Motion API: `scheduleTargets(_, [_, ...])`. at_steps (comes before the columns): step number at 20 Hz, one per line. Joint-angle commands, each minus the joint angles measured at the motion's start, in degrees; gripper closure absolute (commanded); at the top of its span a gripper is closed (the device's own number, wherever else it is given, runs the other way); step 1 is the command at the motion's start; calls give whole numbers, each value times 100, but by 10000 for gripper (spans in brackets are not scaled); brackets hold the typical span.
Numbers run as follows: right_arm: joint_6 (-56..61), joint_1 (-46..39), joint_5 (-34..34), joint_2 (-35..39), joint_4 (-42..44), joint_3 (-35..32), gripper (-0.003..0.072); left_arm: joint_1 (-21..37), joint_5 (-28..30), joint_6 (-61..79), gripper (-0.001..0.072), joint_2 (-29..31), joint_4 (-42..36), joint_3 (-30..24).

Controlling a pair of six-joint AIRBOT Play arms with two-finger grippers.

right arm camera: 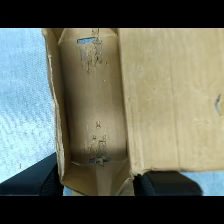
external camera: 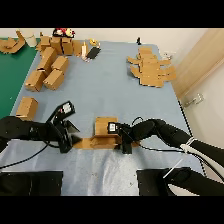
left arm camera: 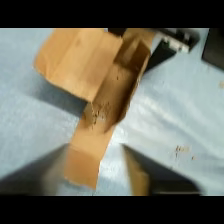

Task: Fold the box.

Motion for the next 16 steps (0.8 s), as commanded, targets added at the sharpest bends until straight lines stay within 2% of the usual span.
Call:
scheduleTargets(1, [2,-2,0,-4,0,2,270,-177,-216,433,35,107,603,-212])
scheduleTargets(3, [2,-2,0,-4,0,2,271,-496,-79,918,35,-68,459,-243])
scheduleTargets(7, [2,-2,0,-4,0,2,270,-1209,710,1547,35,-581,-24,-240])
scheduleTargets(12, [2,-2,0,-4,0,2,271,-1001,1233,1777,35,-1191,-63,-245])
scheduleTargets(14, [2,-2,0,-4,0,2,271,-868,1362,2201,35,-1467,-457,-243])
scheduleTargets(16, [0,-2,0,-4,0,2,271,-769,1360,2903,35,-1725,-1191,-243])
